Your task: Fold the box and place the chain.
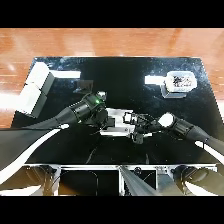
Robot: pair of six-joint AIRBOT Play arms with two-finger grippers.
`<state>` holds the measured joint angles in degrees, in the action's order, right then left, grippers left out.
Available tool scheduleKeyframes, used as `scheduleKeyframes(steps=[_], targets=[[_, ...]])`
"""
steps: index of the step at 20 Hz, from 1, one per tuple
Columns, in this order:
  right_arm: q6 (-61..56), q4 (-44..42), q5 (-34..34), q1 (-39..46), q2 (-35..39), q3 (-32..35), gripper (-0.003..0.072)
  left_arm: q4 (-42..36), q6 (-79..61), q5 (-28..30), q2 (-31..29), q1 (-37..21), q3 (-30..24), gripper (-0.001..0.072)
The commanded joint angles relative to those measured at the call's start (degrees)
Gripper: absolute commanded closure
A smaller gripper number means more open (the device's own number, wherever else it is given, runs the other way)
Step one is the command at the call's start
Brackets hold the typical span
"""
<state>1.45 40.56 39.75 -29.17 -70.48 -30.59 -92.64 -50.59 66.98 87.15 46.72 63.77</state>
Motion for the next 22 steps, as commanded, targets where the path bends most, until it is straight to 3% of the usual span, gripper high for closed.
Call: scheduleKeyframes(steps=[1, 19, 20, 21, 22], targets=[[0.0, 0.0, -0.2, 0.0, 0.0, 0.0, 0.0231, -0.3, 0.0, 0.0, 0.9, 0.0, 0.1, 0.0423], [0.0, 0.0, -0.2, 0.0, 0.0, 0.0, 0.0231, -0.9, -0.4, -0.1, 1.3, 0.0, 0.1, 0.0426], [0.0, 0.0, -0.2, 0.0, 0.0, 0.0, 0.0232, -1.1, -0.4, 0.0, 1.3, 0.0, 0.1, 0.0453], [0.0, 0.0, -0.2, 0.0, 0.0, 0.0, 0.0231, -1.1, -0.4, 0.0, 1.3, 0.0, 0.1, 0.0549], [0.0, 0.0, -0.1, 0.0, 0.0, 0.0, 0.0231, -1.1, -0.5, 0.0, 1.3, 0.0, 0.1, 0.0575]])
